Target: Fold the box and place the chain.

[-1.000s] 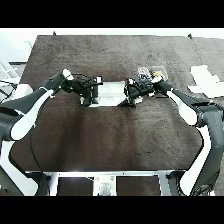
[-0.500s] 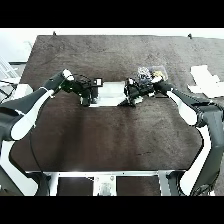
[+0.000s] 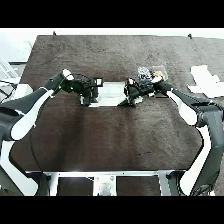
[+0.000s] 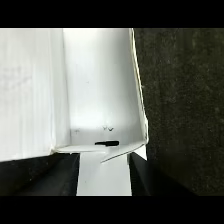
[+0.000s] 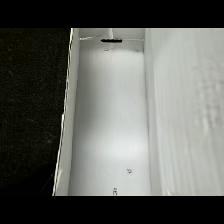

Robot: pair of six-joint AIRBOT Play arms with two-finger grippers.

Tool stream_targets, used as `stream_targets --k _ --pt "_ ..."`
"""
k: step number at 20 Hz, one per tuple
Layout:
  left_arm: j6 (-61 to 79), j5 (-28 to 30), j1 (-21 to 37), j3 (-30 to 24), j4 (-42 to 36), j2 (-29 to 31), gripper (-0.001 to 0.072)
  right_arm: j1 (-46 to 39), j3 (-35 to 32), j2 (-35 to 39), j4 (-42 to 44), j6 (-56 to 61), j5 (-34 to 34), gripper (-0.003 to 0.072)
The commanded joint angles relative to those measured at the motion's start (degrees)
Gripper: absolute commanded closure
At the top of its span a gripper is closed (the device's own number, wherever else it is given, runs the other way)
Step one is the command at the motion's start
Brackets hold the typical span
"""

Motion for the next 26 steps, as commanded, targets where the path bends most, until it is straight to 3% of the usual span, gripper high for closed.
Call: stream_targets --k 1,2,3,4,13,14,15,18,20,26 --pt "0.72 0.5 -0.63 -0.04 -1.27 0.02 0.036 0.07 -0.02 0.0 0.0 0.02 0.02 0.0249" --pt "0.68 0.59 -0.94 -0.04 -1.29 0.02 0.0361 0.07 -0.02 0.0 0.0 0.02 0.04 0.0248" --pt "0.63 0.61 -1.22 -0.04 -1.31 -0.02 0.0502 0.07 -0.02 0.0 0.0 0.02 0.04 0.0248" --pt "0.66 0.57 -1.33 -0.04 -1.29 -0.11 0.0569 0.07 -0.02 0.0 0.0 0.02 0.02 0.0249" --pt "2.51 -1.03 -1.42 -0.02 -9.03 -2.01 0.0566 0.07 -0.02 0.0 0.0 0.02 0.02 0.0248" --pt "3.43 -1.55 -1.42 -0.02 -9.97 -2.01 0.0442 0.07 -0.02 0.0 0.0 0.02 0.02 0.0249" --pt "3.37 -1.46 -1.4 -0.04 -10.32 -2.01 0.0238 0.07 -0.02 0.0 0.0 0.02 0.02 0.0248" --pt "2.78 -1.36 -1.36 -0.04 -10.23 -2.01 0.0215 0.07 -0.02 0.0 0.0 0.02 0.04 0.0249" --pt "2.03 -1.2 -1.36 -0.02 -10.23 -2.01 0.0041 0.07 -0.02 0.0 0.0 0.02 0.02 0.0249" --pt "1.57 -0.9 -1.25 -0.02 -9.7 -2.01 0.0046 0.07 -0.02 0.0 0.0 0.02 0.04 0.0249"
